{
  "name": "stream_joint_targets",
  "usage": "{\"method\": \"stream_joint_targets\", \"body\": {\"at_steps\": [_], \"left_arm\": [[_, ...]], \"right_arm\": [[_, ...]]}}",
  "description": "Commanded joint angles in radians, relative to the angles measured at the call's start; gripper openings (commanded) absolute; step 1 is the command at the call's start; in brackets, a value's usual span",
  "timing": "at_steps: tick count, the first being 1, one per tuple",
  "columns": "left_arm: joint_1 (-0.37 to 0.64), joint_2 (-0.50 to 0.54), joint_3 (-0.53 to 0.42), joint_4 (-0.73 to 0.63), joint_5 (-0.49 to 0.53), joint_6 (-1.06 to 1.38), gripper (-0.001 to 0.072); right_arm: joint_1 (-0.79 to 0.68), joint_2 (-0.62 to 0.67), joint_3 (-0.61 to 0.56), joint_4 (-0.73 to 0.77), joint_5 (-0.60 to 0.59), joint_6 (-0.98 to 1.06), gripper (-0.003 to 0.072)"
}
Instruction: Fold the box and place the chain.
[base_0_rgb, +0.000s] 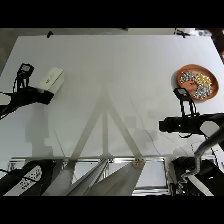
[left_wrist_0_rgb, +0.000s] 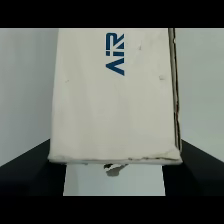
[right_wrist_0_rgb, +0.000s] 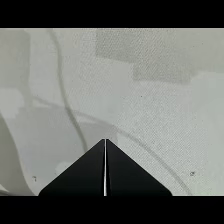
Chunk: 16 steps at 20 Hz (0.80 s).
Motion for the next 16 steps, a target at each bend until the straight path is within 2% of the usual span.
{"method": "stream_joint_targets", "body": {"at_steps": [1,2,3,4,5,6,8,10,13,16], "left_arm": [[0.051,-0.055,-0.013,0.149,-0.093,-0.098,0.0005],[0.052,-0.067,-0.013,0.149,-0.119,-0.097,0.0013],[0.052,-0.074,-0.013,0.149,-0.135,-0.097,0.0059],[0.051,-0.073,-0.013,0.149,-0.146,-0.097,0.0218],[0.051,-0.072,-0.013,0.148,-0.153,-0.097,0.0454],[0.051,-0.071,-0.013,0.149,-0.157,-0.097,0.0564],[0.052,-0.07,-0.013,0.159,-0.186,-0.097,0.0586],[0.051,-0.067,-0.013,0.174,-0.198,-0.106,0.0689],[0.052,-0.014,-0.012,0.206,-0.191,-0.119,0.0696],[0.051,0.087,-0.012,0.267,-0.186,-0.156,0.0695]], "right_arm": [[-0.001,0.0,0.001,0.0,-0.006,0.0,0.0016],[-0.001,0.0,0.001,0.0,-0.003,0.0,0.0017],[-0.001,0.0,0.001,0.0,0.001,0.0,0.0018],[-0.001,0.0,0.001,0.002,0.006,0.0,0.0018],[-0.001,0.0,0.001,0.002,0.013,0.0,0.0019],[-0.001,0.0,0.001,0.002,0.024,0.0,0.0019],[-0.001,0.0,0.001,0.004,0.036,0.0,0.0019],[-0.001,0.0,0.001,0.004,0.038,0.0,0.0019],[-0.001,0.0,0.001,0.006,0.038,0.0,0.0018],[-0.001,0.0,0.001,0.006,0.037,0.0,0.0018]]}}
